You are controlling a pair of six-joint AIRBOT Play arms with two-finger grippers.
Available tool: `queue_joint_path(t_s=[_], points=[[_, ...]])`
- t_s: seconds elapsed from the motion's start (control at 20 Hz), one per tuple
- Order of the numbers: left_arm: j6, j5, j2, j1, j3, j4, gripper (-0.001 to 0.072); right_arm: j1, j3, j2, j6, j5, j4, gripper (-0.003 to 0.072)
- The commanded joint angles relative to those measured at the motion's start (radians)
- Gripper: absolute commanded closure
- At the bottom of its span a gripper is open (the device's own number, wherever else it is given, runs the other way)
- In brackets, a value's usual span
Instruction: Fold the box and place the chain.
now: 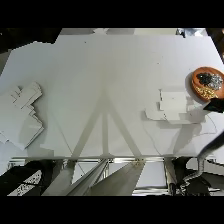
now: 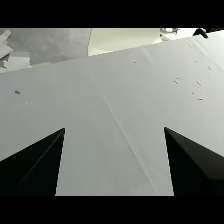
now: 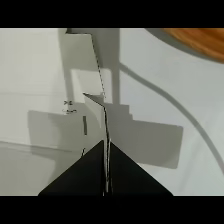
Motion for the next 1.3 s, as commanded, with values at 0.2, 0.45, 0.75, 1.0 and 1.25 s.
queue_joint_path(t_s=[0.2, 0.45, 0.75, 1.0, 1.25], points=[[0.000, 0.001, 0.001, 0.000, 0.000, 0.000, 0.0012, 0.058, 0.008, 0.167, -0.132, 0.056, 0.508, 0.0680], [0.000, 0.000, 0.001, 0.000, 0.000, 0.000, 0.0012, 0.323, 0.008, 0.249, -0.132, 0.034, 0.591, 0.0681], [0.000, 0.000, 0.001, 0.000, 0.000, 0.000, 0.0012, 0.700, 0.008, 0.274, -0.171, -0.114, 0.818, 0.0681], [0.000, 0.000, 0.001, 0.000, 0.000, 0.000, 0.0012, 0.846, -0.023, 0.272, -0.190, -0.376, 0.699, 0.0683], [0.000, 0.000, 0.001, 0.000, 0.000, 0.000, 0.0012, 0.851, -0.273, 0.269, -0.284, -0.705, 0.727, 0.0683]])
